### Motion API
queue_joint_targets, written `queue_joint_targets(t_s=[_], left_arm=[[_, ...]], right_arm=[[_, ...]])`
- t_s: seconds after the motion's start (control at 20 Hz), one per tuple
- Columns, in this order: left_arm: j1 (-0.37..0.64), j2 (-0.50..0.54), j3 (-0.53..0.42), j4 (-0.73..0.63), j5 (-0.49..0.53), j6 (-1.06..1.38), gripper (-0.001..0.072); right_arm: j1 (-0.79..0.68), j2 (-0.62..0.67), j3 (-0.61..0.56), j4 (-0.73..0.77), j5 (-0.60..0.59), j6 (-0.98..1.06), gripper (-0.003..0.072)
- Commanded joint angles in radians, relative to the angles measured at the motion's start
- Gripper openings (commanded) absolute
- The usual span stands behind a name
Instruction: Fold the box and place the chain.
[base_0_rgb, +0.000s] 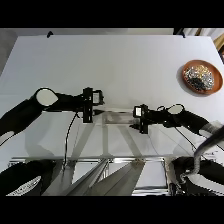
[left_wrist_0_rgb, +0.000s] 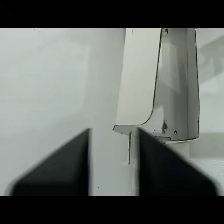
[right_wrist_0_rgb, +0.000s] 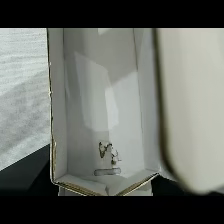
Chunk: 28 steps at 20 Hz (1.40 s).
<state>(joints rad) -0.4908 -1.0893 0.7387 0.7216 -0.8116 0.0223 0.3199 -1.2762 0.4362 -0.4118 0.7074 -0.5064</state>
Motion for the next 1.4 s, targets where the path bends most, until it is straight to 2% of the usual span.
queue_joint_targets(t_s=[0.0,0.05,0.15,0.25,0.4,0.7,0.8,1.1,1.25,1.35], left_arm=[[-0.024,0.141,0.0,0.072,-0.079,-0.139,0.0034],[-0.045,0.156,0.0,0.072,-0.116,-0.139,0.0005],[-0.095,0.15,0.0,0.073,-0.166,-0.14,0.0005],[-0.153,0.12,0.0,0.072,-0.158,-0.155,0.0005],[-0.227,0.046,0.0,0.07,-0.001,-0.233,0.0005],[-0.233,-0.131,0.0,-0.094,0.447,-0.232,0.0007],[-0.233,-0.166,0.0,-0.114,0.515,-0.232,0.0006],[-0.232,-0.253,0.0,-0.13,0.518,-0.233,0.0007],[-0.226,-0.24,0.0,-0.13,0.492,-0.232,0.0008],[-0.209,-0.201,0.0,-0.126,0.432,-0.233,0.0004]], right_arm=[[0.0,0.001,0.0,0.0,0.001,0.0,0.0399],[0.0,0.001,0.0,0.0,0.0,0.0,0.0399],[0.0,0.001,0.0,0.0,0.001,0.0,0.0399],[0.0,0.001,0.0,0.0,0.001,0.0,0.0399],[0.0,0.001,0.0,0.0,0.001,0.0,0.0399],[0.0,0.001,0.0,0.0,0.001,0.0,0.0399],[0.0,0.001,0.0,0.0,0.001,0.0,0.0399],[0.0,0.001,0.0,0.0,0.001,0.0,0.0399],[0.0,0.001,0.0,0.0,0.001,0.0,0.0399],[0.0,0.001,0.0,0.0,0.002,0.0,0.0399]])
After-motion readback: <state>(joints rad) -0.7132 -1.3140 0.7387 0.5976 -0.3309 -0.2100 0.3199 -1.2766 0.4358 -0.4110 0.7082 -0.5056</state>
